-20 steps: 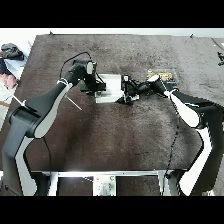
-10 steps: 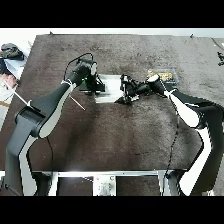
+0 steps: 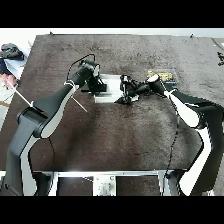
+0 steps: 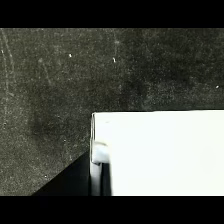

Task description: Fold the box and place the chain.

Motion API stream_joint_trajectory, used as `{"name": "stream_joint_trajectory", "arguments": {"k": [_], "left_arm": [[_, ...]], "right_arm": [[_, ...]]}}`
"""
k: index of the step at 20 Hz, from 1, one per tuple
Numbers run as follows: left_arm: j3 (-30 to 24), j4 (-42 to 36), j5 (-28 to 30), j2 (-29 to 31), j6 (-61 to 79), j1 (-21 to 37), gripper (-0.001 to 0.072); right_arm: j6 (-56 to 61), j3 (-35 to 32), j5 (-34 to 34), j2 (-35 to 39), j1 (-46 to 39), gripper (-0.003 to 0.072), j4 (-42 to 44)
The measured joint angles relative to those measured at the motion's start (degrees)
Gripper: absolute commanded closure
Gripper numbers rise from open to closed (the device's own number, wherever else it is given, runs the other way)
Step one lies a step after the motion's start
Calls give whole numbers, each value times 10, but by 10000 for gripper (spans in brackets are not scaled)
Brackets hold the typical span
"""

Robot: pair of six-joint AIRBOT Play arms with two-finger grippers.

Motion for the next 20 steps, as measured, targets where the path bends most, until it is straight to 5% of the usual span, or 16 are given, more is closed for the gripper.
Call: {"name": "stream_joint_trajectory", "arguments": {"k": [1,5,7,8,15,17,20], "left_arm": [[-1,4,-1,-2,0,0,345],[5,-14,-4,4,17,0,330],[13,-25,-8,10,36,0,94],[15,-31,-14,13,48,0,32],[24,-42,-49,57,165,8,36],[22,-42,-52,75,202,14,124],[-3,-49,-35,113,243,23,95]], "right_arm": [[0,0,0,0,0,246,-1],[0,0,0,0,0,246,-1],[0,0,0,0,-1,246,-1],[0,0,0,0,-1,246,-1],[0,0,-1,0,-1,246,-1],[0,0,-1,0,-1,246,-1],[0,0,-1,0,-1,246,0]]}}
